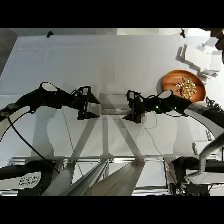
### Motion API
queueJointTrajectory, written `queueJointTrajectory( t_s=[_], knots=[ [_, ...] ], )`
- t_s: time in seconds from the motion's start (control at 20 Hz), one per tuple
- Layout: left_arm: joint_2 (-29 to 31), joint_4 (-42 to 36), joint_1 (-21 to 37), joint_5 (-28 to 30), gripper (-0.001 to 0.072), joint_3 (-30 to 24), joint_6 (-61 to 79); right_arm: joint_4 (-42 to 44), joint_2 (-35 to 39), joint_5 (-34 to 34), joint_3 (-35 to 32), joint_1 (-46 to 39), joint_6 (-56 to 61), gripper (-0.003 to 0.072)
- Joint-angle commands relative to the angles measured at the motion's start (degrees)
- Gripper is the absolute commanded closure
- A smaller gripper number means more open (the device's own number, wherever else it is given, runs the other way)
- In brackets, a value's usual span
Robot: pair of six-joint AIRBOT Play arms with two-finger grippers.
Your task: Fold the box and place the chain.
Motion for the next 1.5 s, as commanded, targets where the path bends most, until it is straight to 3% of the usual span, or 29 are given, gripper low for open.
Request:
queueJointTrajectory(
  t_s=[0.0,0.55,0.9,1.25,1.3,1.4,1.45],
  knots=[
    [-1.4,-0.4,-0.1,-0.3,0.0001,0.0,0.2,0.0,0.0,0.0,0.0,0.0,0.0,0.0162],
    [-2.7,-4.2,-1.4,0.3,0.0001,0.0,4.2,0.0,0.0,0.0,0.0,0.0,0.0,0.0162],
    [-5.6,-3.8,-4.7,6.7,0.0002,0.2,3.2,0.0,0.0,0.0,0.0,0.0,0.0,0.0162],
    [-5.6,-3.6,-5.9,8.7,0.0006,0.2,2.4,0.0,0.0,0.0,0.0,0.0,0.0,0.0162],
    [-5.5,-3.6,-5.9,8.7,0.0034,0.2,2.4,0.0,0.0,0.0,0.0,0.0,0.0,0.0162],
    [-5.5,-3.6,-5.9,8.6,0.0292,0.2,2.4,0.0,0.0,0.0,0.0,0.0,0.0,0.0162],
    [-5.5,-3.6,-5.9,8.6,0.0354,0.2,2.4,0.0,0.0,0.0,0.0,0.0,0.0,0.0162]
  ],
)
